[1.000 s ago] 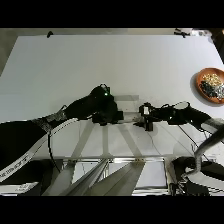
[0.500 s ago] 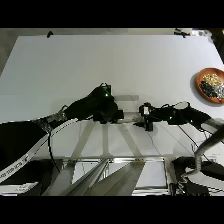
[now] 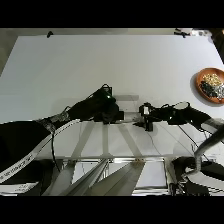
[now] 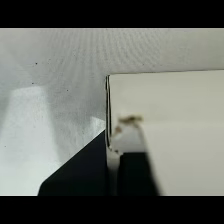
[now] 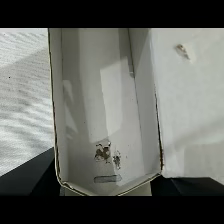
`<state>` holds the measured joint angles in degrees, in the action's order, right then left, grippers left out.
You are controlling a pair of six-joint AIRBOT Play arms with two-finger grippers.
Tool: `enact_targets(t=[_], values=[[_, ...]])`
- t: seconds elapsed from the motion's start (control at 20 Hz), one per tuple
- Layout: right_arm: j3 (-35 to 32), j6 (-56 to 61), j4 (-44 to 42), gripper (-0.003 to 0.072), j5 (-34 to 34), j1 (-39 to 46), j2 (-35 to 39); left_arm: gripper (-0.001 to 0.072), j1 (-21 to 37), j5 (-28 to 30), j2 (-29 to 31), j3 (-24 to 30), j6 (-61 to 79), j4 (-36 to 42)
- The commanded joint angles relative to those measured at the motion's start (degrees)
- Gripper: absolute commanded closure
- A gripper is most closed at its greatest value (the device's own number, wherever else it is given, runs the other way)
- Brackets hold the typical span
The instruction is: Fold the box and place the chain.
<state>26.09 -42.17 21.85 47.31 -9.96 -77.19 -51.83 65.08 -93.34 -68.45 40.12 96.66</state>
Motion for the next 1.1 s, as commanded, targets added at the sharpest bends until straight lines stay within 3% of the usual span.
enact_targets(t=[0.0,0.15,0.25,0.3,0.35,0.45,0.6,0.85,1.05], values=[[0.04,-0.07,0.02,0.028,0.02,0.02,0.02,0.0702,-0.22,0.28,-0.09,0.02,0.59,0.2],[0.04,-0.04,0.02,0.028,0.02,0.02,0.02,0.0662,-0.42,0.57,0.44,0.02,1.09,1.29],[0.04,-0.04,0.02,0.028,0.0,0.02,0.02,0.0443,-0.39,0.13,1.44,0.0,3.76,3.1],[0.04,-0.04,0.02,0.028,0.0,0.02,0.02,0.0269,-0.39,0.24,2.27,0.0,3.8,2.86],[0.04,-0.04,0.02,0.028,0.02,0.02,0.02,0.0154,-0.31,0.24,3.21,0.0,3.85,2.62],[0.04,-0.04,0.02,0.028,0.02,0.02,0.02,0.0076,-0.2,0.61,5.57,0.0,4.74,1.49],[0.04,-0.04,0.02,0.028,0.02,0.02,0.02,0.0069,-0.22,1.07,9.68,0.0,9.75,-1.01],[0.04,-0.04,0.02,0.028,0.02,0.02,0.02,0.0052,-0.39,5.77,17.75,0.02,34.27,-7.69],[0.04,-0.04,0.02,0.028,0.02,0.02,0.02,0.0053,-0.31,2.1,26.95,1.84,47.82,-13.81]])
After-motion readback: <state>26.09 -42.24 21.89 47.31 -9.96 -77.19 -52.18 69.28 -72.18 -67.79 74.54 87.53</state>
